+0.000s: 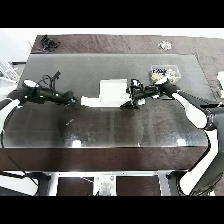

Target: Fold the box and place the chain.

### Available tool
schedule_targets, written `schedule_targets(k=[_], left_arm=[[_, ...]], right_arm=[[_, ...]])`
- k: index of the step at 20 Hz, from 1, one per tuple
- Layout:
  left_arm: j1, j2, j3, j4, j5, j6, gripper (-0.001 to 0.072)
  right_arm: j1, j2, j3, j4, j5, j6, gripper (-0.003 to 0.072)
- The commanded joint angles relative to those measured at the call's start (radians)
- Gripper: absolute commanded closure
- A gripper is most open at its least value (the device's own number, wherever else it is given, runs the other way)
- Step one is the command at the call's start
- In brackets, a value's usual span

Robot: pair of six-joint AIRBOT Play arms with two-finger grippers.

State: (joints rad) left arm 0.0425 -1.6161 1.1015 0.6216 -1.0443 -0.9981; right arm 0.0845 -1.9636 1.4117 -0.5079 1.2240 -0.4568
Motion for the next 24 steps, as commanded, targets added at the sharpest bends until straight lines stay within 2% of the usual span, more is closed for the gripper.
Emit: schedule_targets(k=[1,5,10,17,24], left_arm=[[-0.028,-0.001,-0.001,0.003,0.068,-0.053,0.0690],[-0.028,-0.002,-0.001,0.008,0.134,-0.129,0.0690],[-0.030,-0.051,-0.001,-0.011,0.132,-0.155,0.0689],[-0.129,-0.063,0.000,-0.033,0.201,-0.166,0.0689],[-0.196,-0.063,0.001,-0.123,0.225,-0.155,0.0689]], right_arm=[[0.000,0.000,0.000,0.000,0.000,0.000,0.0108],[0.000,0.000,0.000,0.000,0.000,0.000,0.0107],[0.000,0.000,0.000,0.000,0.000,0.000,0.0107],[0.000,0.000,0.000,0.000,0.000,0.000,0.0107],[0.000,0.000,0.000,0.000,0.000,0.000,0.0107]])
